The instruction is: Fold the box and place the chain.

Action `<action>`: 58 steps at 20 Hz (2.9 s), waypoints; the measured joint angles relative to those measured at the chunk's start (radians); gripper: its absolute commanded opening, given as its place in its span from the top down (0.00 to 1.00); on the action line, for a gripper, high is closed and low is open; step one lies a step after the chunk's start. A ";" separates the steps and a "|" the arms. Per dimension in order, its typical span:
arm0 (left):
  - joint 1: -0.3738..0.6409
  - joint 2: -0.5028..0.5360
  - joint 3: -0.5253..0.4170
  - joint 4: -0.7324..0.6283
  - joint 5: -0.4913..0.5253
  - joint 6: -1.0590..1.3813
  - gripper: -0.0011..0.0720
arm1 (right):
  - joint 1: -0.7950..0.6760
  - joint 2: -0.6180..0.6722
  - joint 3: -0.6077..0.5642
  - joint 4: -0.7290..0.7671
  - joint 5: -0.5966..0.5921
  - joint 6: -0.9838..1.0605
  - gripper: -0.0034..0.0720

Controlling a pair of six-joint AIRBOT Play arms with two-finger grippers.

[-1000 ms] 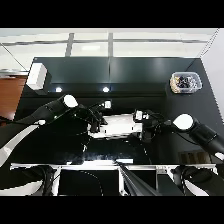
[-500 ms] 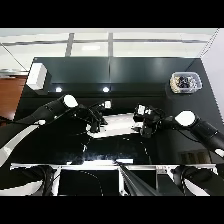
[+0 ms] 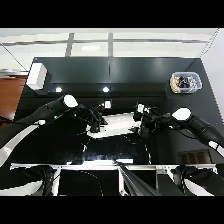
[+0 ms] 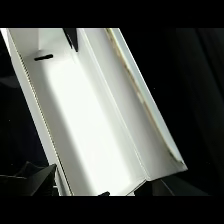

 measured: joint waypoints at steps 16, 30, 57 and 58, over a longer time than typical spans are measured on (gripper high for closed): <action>0.000 0.000 0.000 0.003 0.001 0.002 0.95 | 0.051 -0.071 0.000 -0.104 0.049 -0.043 0.02; 0.000 0.000 0.000 0.003 0.003 0.000 0.95 | 0.057 -0.119 0.000 -0.134 -0.005 -0.051 0.02; 0.010 0.285 0.008 0.309 -0.118 -0.576 0.95 | 0.057 -0.124 0.000 -0.152 -0.021 -0.048 0.33; 0.009 0.298 0.005 0.326 -0.146 -0.649 0.95 | 0.057 -0.124 0.000 -0.152 -0.023 -0.048 0.33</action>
